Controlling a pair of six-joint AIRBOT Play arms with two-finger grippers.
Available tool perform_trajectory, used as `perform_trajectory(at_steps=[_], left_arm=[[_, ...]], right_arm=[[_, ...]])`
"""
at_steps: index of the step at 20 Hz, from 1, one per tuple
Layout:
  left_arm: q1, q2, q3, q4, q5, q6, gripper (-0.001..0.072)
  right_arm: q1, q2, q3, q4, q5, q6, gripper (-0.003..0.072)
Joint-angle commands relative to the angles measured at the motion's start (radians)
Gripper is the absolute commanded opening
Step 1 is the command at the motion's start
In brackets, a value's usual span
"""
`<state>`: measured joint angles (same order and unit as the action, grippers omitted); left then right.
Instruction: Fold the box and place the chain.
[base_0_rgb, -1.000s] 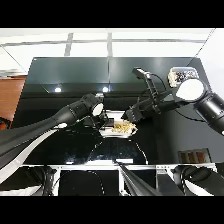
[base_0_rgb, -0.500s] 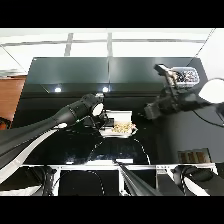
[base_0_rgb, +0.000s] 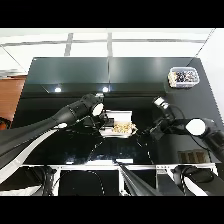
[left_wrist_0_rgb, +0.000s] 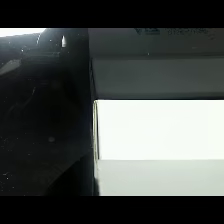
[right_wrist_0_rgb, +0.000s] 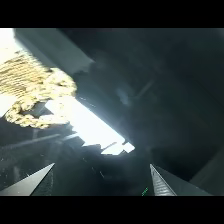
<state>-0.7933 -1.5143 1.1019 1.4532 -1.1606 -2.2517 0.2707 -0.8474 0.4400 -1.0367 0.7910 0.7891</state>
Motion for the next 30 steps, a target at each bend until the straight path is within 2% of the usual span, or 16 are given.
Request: perform_trajectory(at_steps=[1, 3, 7, 14, 19, 22, 30], left_arm=[[0.001, 0.0, 0.0, 0.0, 0.0, 0.0, 0.0029], [0.001, 0.0, 0.0, 0.0, 0.0, 0.0, 0.0029], [0.001, 0.0, 0.0, 0.0, 0.0, 0.0, 0.0029], [0.001, 0.0, 0.0, 0.0, 0.0, 0.0, 0.0029], [0.001, 0.0, 0.0, 0.0, 0.0, 0.0, 0.0029], [0.001, 0.0, 0.0, 0.0, 0.0, 0.0, 0.0029], [0.001, 0.0, 0.0, 0.0, 0.0, 0.0, 0.0029]], right_arm=[[0.056, -0.091, -0.029, 0.25, -0.127, -0.624, 0.0708], [0.055, -0.166, -0.003, 0.37, -0.072, -0.891, 0.0708], [0.056, -0.259, 0.062, 0.376, -0.048, -0.986, 0.0707], [0.056, -0.323, 0.103, 0.337, 0.039, -1.03, 0.0708], [0.056, -0.335, 0.103, 0.303, 0.03, -1.033, 0.0708], [0.056, -0.348, 0.103, 0.311, -0.042, -1.033, 0.0708], [0.056, -0.375, 0.103, 0.413, -0.064, -1.027, 0.0708]])
